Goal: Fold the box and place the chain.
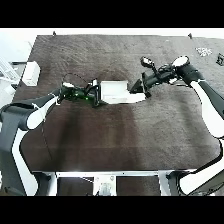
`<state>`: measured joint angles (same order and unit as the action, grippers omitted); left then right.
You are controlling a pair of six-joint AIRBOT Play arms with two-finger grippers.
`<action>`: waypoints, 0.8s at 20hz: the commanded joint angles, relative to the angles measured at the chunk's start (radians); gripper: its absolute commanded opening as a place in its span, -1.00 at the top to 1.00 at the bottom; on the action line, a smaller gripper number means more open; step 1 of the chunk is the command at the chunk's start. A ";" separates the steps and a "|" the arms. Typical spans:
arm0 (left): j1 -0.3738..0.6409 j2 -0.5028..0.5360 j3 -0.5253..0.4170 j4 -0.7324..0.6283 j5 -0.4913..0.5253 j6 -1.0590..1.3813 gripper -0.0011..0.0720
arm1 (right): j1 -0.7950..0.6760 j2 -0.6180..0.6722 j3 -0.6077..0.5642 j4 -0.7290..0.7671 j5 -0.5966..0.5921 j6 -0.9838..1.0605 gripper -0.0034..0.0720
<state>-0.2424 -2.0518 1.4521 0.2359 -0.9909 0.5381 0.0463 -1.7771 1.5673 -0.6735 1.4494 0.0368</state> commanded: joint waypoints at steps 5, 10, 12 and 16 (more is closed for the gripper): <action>0.000 0.000 0.000 0.008 -0.014 -0.025 -0.46 | 0.089 -0.048 0.001 0.095 -0.216 -0.050 0.87; 0.000 0.000 0.000 0.011 -0.017 -0.028 -0.46 | 0.070 -0.074 0.001 0.092 -0.431 -0.048 0.87; 0.000 0.000 0.000 0.011 -0.016 -0.041 -0.46 | 0.069 -0.091 0.001 0.086 -0.483 -0.048 0.87; 0.000 0.000 0.000 0.011 -0.016 -0.041 -0.46 | 0.069 -0.142 0.002 0.077 -0.510 -0.048 0.87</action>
<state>-0.2428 -2.0518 1.4521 0.2462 -1.0069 0.4995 0.1162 -1.8885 1.5681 -0.5880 0.9890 -0.0101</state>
